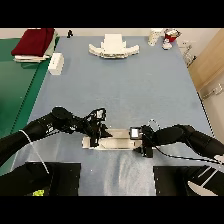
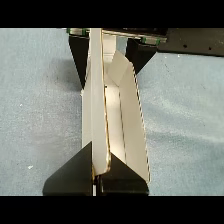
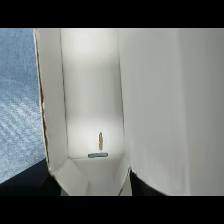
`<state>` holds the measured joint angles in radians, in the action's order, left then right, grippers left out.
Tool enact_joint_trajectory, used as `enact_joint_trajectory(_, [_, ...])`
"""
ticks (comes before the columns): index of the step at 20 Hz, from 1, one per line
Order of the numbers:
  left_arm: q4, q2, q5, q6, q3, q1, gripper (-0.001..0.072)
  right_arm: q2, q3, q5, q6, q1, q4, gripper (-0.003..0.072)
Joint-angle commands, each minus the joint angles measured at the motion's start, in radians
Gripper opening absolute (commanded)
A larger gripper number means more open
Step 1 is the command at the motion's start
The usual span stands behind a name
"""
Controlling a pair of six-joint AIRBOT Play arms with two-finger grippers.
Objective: Fold the box.
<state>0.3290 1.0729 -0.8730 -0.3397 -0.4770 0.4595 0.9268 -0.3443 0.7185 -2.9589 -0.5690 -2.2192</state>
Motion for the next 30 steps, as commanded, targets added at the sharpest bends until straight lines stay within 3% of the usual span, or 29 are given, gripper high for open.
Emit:
enact_joint_trajectory(1, [-0.001,0.0,0.001,0.0,0.0,0.0,0.0014,0.001,-0.001,0.0,0.0,0.0,0.005,0.041])
enact_joint_trajectory(14, [-0.014,0.001,0.011,0.0,0.0,0.002,0.0017,0.001,-0.001,0.0,0.0,0.0,0.005,0.0411])
enact_joint_trajectory(15, [-0.014,0.001,0.013,0.0,0.0,0.002,0.0081,0.001,-0.001,0.0,0.0,0.0,0.005,0.0411])
enact_joint_trajectory(16, [-0.015,0.001,0.02,0.003,0.0,0.002,0.031,0.001,-0.001,0.0,0.0,0.0,0.005,0.0411])
enact_joint_trajectory(17, [-0.014,0.0,0.03,0.043,-0.001,0.002,0.0372,0.001,-0.001,0.0,0.0,0.0,0.005,0.0411])
enact_joint_trajectory(20, [0.061,-0.033,0.031,0.241,-0.001,-0.031,0.0375,0.001,-0.001,0.0,0.0,0.0,0.005,0.0411])
enact_joint_trajectory(22, [0.182,-0.098,0.013,0.527,-0.001,-0.076,0.0697,0.001,-0.001,0.0,0.0,0.0,0.005,0.041])
enact_joint_trajectory(23, [0.242,-0.137,-0.014,0.674,-0.001,-0.101,0.0698,0.001,-0.001,0.0,0.0,0.0,0.005,0.0411])
enact_joint_trajectory(25, [0.338,-0.215,-0.108,0.874,-0.001,-0.143,0.0674,0.001,-0.001,0.0,0.0,0.0,0.005,0.041])
enact_joint_trajectory(26, [0.364,-0.249,-0.165,0.968,-0.001,-0.156,0.0412,0.001,-0.001,0.0,0.0,0.0,0.005,0.0411])
enact_joint_trajectory(27, [0.371,-0.276,-0.226,1.027,0.0,-0.158,0.0103,0.001,-0.001,0.0,0.0,0.0,0.005,0.0411])
enact_joint_trajectory(28, [0.367,-0.294,-0.288,1.041,0.0,-0.15,0.0014,0.001,-0.001,0.0,0.0,0.0,0.005,0.0411])
enact_joint_trajectory(30, [0.337,-0.299,-0.343,1.207,0.001,-0.105,0.0014,0.001,-0.001,0.0,0.0,0.0,0.005,0.0411])
